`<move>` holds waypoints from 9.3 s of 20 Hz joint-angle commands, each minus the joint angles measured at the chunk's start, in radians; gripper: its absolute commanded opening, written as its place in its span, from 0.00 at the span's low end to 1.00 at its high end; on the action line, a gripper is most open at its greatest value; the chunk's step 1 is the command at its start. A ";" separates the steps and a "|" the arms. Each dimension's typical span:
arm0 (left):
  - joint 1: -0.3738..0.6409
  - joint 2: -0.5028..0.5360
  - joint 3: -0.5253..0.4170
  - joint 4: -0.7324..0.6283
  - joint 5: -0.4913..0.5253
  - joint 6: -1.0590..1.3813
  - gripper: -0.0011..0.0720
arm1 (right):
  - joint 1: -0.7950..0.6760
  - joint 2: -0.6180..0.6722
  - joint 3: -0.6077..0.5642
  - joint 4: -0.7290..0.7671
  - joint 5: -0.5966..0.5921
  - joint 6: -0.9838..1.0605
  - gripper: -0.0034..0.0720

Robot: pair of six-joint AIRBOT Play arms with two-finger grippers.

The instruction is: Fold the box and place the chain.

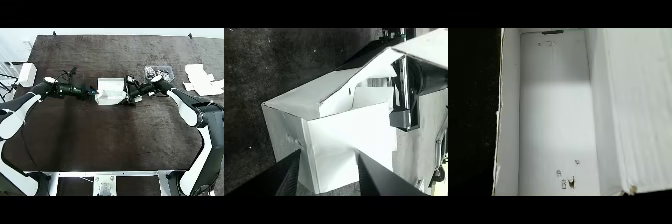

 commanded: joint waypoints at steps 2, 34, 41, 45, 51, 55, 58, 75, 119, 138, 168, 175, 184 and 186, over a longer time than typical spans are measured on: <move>-0.028 0.000 0.063 0.153 -0.006 -0.141 0.60 | 0.001 0.000 0.000 0.000 0.000 0.000 0.77; -0.282 -0.023 0.324 0.885 0.024 -0.854 0.60 | 0.001 0.000 0.000 0.000 0.000 0.000 0.77; -0.318 -0.129 0.540 1.003 -0.202 -0.947 0.60 | 0.001 0.000 0.000 0.000 0.000 0.000 0.77; -0.330 -0.201 0.634 1.053 -0.315 -0.983 0.60 | 0.001 0.000 0.000 0.000 0.000 0.000 0.77; -0.347 -0.281 0.755 1.122 -0.398 -1.012 0.60 | 0.001 0.000 0.000 0.000 0.000 0.000 0.77; -0.347 -0.282 0.755 1.143 -0.393 -1.028 0.60 | 0.001 0.000 0.000 0.000 0.000 0.000 0.77; -0.347 -0.295 0.761 1.162 -0.419 -1.056 0.60 | 0.001 0.000 0.000 0.000 0.000 0.000 0.77; -0.371 -0.312 0.764 1.199 -0.373 -1.088 0.17 | 0.001 0.000 0.000 0.000 0.000 0.000 0.77; -0.065 0.123 0.623 0.491 -0.381 0.319 0.76 | 0.001 0.000 0.000 0.000 0.000 0.000 0.77; 0.035 0.017 0.259 0.218 -0.044 1.054 1.00 | 0.001 0.000 0.000 0.000 0.000 0.000 0.77; 0.015 -0.250 0.357 0.142 -0.235 1.307 1.00 | 0.001 0.000 0.000 0.000 0.000 0.000 0.77; 0.000 -0.268 0.357 0.142 -0.253 1.312 1.00 | 0.001 0.000 0.000 0.000 0.000 0.000 0.77; -0.028 -0.281 0.357 0.129 -0.231 1.330 0.97 | 0.001 0.000 0.000 0.000 0.000 0.000 0.77; -0.028 -0.281 0.356 0.132 -0.224 1.323 0.97 | 0.001 0.000 0.000 0.000 0.000 0.000 0.77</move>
